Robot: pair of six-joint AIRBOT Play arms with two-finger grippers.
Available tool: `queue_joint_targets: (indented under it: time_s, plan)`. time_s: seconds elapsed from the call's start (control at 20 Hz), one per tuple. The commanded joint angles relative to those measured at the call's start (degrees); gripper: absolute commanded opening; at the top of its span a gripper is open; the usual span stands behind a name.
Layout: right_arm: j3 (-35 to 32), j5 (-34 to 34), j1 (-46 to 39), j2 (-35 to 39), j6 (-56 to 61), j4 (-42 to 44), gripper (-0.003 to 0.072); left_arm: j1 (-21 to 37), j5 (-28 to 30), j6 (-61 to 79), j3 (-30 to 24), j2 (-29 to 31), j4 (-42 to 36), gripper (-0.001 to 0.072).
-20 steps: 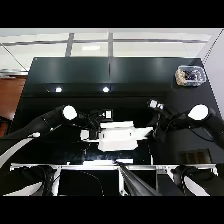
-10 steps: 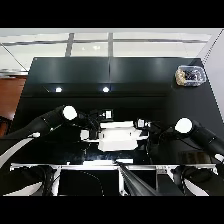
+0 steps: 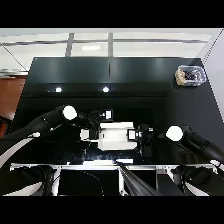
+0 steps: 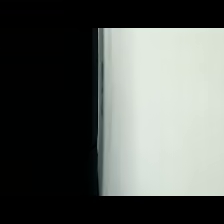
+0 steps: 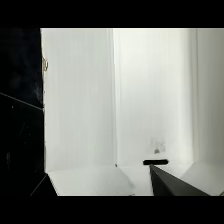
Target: Fold the box and place the chain.
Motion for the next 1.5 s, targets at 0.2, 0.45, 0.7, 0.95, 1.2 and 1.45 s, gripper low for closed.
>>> queue_joint_targets:
  time_s: [0.2,0.45,0.7,0.95,1.2,1.45]
  plan:
    - [1.70,-1.60,1.38,1.88,3.98,2.47,0.0713,-0.02,-0.70,-0.02,-0.02,-0.02,0.00,0.0027]
    - [3.54,-1.51,-1.92,3.58,4.42,2.12,0.0712,-0.02,-0.68,-0.02,-0.02,-0.02,0.00,0.0027]
    - [3.63,-1.36,-7.21,3.65,4.37,2.12,0.0712,-0.02,-0.70,-0.02,-0.02,0.00,0.00,0.0027]
    - [3.63,-2.12,-7.30,2.75,1.95,3.91,0.0713,-0.02,-0.70,-0.02,0.02,0.00,0.00,0.0027]
    - [3.63,-1.97,-7.30,-2.29,-10.49,15.61,0.0712,-0.02,-0.57,-0.02,0.02,0.00,0.02,0.0027]
    - [3.56,2.21,-7.30,-6.27,-14.01,16.68,0.0712,-0.02,-0.66,-0.02,0.02,0.00,0.00,0.0027]
